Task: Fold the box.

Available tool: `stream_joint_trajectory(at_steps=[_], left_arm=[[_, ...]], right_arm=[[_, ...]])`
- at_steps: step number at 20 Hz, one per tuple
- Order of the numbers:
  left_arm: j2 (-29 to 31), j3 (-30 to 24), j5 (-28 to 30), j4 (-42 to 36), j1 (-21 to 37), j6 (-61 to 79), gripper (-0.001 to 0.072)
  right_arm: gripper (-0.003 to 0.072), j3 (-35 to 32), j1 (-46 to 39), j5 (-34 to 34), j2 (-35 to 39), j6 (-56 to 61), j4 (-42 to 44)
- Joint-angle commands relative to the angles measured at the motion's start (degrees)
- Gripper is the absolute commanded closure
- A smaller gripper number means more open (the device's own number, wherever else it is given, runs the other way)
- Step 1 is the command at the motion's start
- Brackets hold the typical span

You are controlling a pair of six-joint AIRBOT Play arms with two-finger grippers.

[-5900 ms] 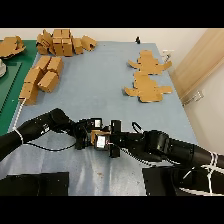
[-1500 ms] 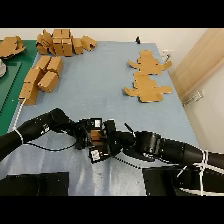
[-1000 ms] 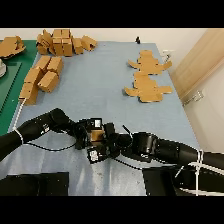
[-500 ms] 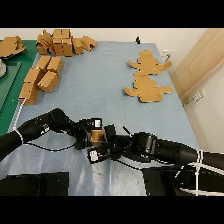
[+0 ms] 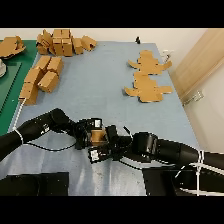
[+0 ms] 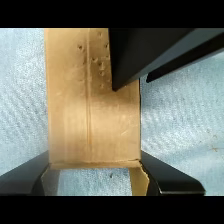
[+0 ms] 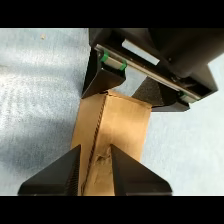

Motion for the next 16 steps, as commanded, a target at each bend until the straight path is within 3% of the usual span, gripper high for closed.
stream_joint_trajectory(at_steps=[1,6,8,9,10,11,12,14,16], left_arm=[[0.0,0.0,0.0,0.0,0.0,0.0,0.0177],[0.0,0.0,0.0,0.0,0.0,0.0,0.0177],[0.0,0.0,0.0,0.0,0.1,0.0,0.0177],[0.0,0.0,0.0,0.0,0.1,0.0,0.0177],[0.0,0.0,0.0,0.0,0.1,0.0,0.0177],[0.0,0.0,0.0,0.0,0.0,0.0,0.0177],[0.0,0.0,0.0,0.0,0.1,0.0,0.0177],[0.0,0.0,0.0,0.0,0.1,0.0,0.0177],[0.0,0.0,0.0,0.0,0.0,0.0,0.0177]], right_arm=[[0.0375,0.0,0.0,0.0,2.2,0.1,0.2],[0.0375,0.0,-0.1,-6.3,8.3,4.1,0.2],[0.0376,0.0,-0.8,-9.8,10.8,14.5,0.7],[0.0383,0.0,-1.4,-11.9,12.0,25.5,1.6],[0.0424,-0.5,-2.4,-13.2,12.8,37.5,2.2],[0.0611,-1.5,-3.5,-14.1,13.3,51.4,3.8],[0.0685,-3.1,-4.5,-14.2,13.6,63.5,6.4],[0.0686,-7.4,-5.0,-9.7,13.7,76.4,14.3],[0.0687,-12.1,-5.0,2.4,13.7,78.9,24.3]])
